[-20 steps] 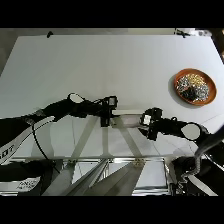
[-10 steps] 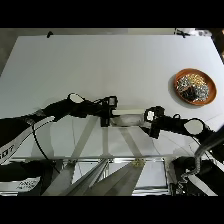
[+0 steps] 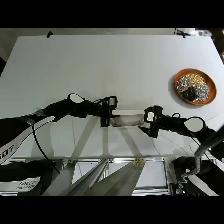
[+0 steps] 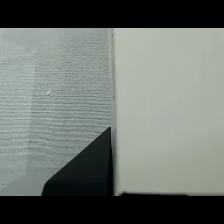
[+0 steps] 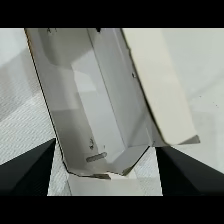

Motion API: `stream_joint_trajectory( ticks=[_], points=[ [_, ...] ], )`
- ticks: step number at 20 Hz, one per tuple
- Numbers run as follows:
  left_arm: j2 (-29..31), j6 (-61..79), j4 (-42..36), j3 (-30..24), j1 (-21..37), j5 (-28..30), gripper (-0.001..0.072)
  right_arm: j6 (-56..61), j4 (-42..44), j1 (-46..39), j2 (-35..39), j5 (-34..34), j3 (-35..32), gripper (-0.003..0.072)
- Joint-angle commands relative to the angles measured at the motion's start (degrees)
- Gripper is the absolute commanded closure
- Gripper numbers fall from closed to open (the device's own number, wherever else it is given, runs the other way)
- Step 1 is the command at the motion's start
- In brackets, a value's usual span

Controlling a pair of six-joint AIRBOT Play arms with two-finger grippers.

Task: Fold the box and place the chain.

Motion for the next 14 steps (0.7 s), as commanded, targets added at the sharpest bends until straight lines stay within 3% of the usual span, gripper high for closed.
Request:
stream_joint_trajectory(
  ticks=[1, 8, 14],
  points=[
    [0.0, 0.0, -0.1, 0.0, 0.0, 0.1, 0.0697, -4.2, 1.0, 0.0, -3.1, 0.1, 0.0, -0.0013],
    [0.0, 0.0, 0.0, 0.0, 0.0, 0.1, 0.0697, -14.0, 6.7, 0.0, -7.5, 0.2, 0.3, -0.0012],
    [0.0, 0.0, 0.0, 0.0, 0.0, 0.1, 0.0697, -14.0, 6.7, 0.0, -12.9, 1.0, 2.9, -0.0008]
  ],
)
